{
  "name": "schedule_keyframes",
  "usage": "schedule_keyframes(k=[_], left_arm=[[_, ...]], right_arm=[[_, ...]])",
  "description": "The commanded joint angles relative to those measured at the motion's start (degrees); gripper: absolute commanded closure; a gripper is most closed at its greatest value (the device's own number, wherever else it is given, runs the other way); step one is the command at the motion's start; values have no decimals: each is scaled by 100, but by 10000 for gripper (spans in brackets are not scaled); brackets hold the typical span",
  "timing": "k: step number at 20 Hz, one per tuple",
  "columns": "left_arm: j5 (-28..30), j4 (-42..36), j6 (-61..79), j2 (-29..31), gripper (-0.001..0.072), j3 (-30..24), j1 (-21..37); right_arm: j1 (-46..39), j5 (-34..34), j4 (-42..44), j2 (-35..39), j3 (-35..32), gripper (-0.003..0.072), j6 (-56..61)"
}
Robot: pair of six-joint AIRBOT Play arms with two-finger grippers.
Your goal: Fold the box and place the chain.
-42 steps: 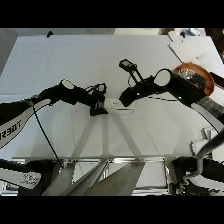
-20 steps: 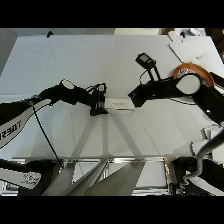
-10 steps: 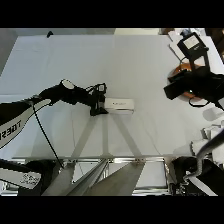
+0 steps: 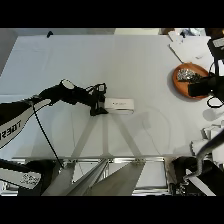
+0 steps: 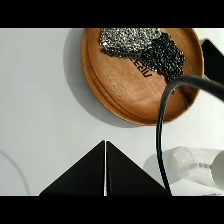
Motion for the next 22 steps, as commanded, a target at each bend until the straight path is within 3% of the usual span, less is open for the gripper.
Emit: schedule_keyframes(k=[1,6,8,11,19,22], left_arm=[[-17,-2,0,2,455,0,-2],[-17,-4,0,2,461,0,-2],[-22,0,-61,17,696,0,-2],[-90,20,-798,328,702,0,0],[160,28,-1899,2614,704,0,-2],[837,254,-2741,3574,705,0,-2]], right_arm=[[-138,284,72,4,7,673,140],[-138,247,308,7,7,673,142],[-138,249,308,7,7,673,142],[-138,249,313,7,7,673,144],[-138,247,334,7,7,673,184],[-138,247,332,7,7,673,181]])
